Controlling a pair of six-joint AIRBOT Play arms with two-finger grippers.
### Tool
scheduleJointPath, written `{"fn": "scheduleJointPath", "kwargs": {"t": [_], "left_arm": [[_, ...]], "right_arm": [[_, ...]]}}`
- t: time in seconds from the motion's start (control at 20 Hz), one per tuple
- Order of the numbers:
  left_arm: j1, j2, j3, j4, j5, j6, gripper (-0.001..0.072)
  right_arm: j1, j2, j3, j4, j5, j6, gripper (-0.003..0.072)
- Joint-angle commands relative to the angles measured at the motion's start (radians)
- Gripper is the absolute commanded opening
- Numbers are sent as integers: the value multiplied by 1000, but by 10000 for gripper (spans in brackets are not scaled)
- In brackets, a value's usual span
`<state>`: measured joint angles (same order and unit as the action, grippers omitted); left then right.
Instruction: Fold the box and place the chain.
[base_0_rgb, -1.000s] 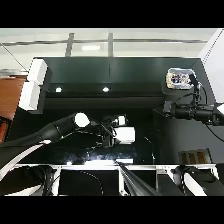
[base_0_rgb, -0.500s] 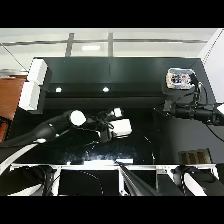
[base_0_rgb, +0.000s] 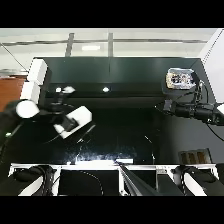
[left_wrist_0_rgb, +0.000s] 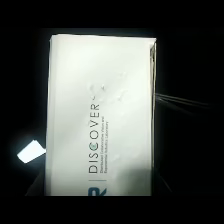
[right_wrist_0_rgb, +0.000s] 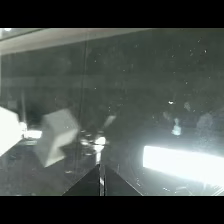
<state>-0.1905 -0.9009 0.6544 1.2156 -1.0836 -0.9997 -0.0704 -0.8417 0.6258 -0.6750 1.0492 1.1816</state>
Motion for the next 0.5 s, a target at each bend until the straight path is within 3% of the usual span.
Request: {"fn": "scheduleJointPath", "kwargs": {"t": [0.0,0.2,0.35,0.45], "left_arm": [[281,169,-70,57,-176,-89,294],[652,231,-79,83,-164,-77,294],[900,202,-83,70,-73,-3,295],[984,179,-83,54,34,79,299]], "right_arm": [[0,1,0,1,14,-41,45],[0,1,0,2,15,-68,45],[0,1,0,1,1,-68,45],[0,1,0,-2,-7,-69,45]]}}
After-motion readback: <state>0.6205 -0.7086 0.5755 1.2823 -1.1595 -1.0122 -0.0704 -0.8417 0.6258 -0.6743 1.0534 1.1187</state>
